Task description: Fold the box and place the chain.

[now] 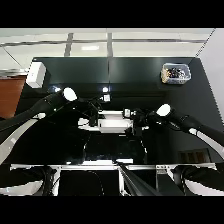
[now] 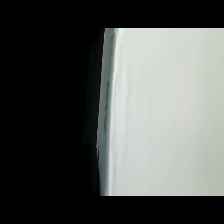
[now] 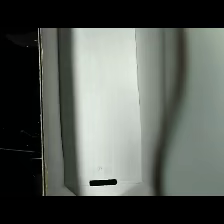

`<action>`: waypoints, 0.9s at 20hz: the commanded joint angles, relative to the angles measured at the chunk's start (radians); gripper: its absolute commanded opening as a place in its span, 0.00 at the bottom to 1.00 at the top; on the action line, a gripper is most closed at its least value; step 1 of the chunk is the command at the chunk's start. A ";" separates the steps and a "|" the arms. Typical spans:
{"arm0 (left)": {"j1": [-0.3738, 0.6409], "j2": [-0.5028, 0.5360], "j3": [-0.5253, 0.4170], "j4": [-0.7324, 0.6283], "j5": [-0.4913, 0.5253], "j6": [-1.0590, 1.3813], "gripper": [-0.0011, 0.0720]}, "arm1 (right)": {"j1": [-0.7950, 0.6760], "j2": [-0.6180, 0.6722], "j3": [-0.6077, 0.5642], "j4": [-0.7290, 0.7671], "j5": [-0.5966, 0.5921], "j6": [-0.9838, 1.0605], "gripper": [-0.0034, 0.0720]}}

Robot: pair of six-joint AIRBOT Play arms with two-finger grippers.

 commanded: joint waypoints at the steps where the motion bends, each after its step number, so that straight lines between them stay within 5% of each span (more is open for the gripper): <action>1: 0.008 0.008 0.001 0.017 -0.029 -0.001 0.47 | 0.001 -0.001 0.000 -0.006 -0.003 0.000 0.71; 3: 0.024 0.045 0.001 0.104 -0.045 -0.109 0.98 | 0.001 -0.001 0.000 -0.006 -0.003 0.000 0.71; 8: 0.115 0.256 0.001 0.417 -0.156 -0.445 0.98 | 0.001 -0.001 0.000 -0.006 -0.003 0.000 0.71; 9: 0.144 0.291 0.000 0.408 -0.216 -0.523 0.93 | 0.001 -0.001 0.000 -0.006 -0.003 0.000 0.71; 10: 0.166 0.309 -0.001 0.377 -0.286 -0.610 0.76 | 0.001 -0.001 0.000 -0.006 -0.002 0.000 0.71; 12: 0.192 0.307 -0.024 0.192 -0.454 -0.687 0.06 | 0.001 -0.001 0.000 -0.006 -0.002 0.000 0.69; 14: 0.174 0.299 -0.101 -0.078 -0.481 -0.609 0.05 | 0.001 -0.001 0.000 -0.010 -0.002 0.000 0.59; 15: 0.157 0.293 -0.157 -0.242 -0.401 -0.537 0.05 | 0.001 -0.001 0.000 -0.011 -0.002 -0.001 0.59; 16: 0.137 0.286 -0.203 -0.369 -0.290 -0.492 0.05 | 0.001 -0.001 0.000 -0.011 -0.002 -0.001 0.48; 18: 0.094 0.250 -0.236 -0.476 -0.019 -0.435 0.05 | 0.001 -0.001 0.000 -0.010 -0.002 0.000 0.45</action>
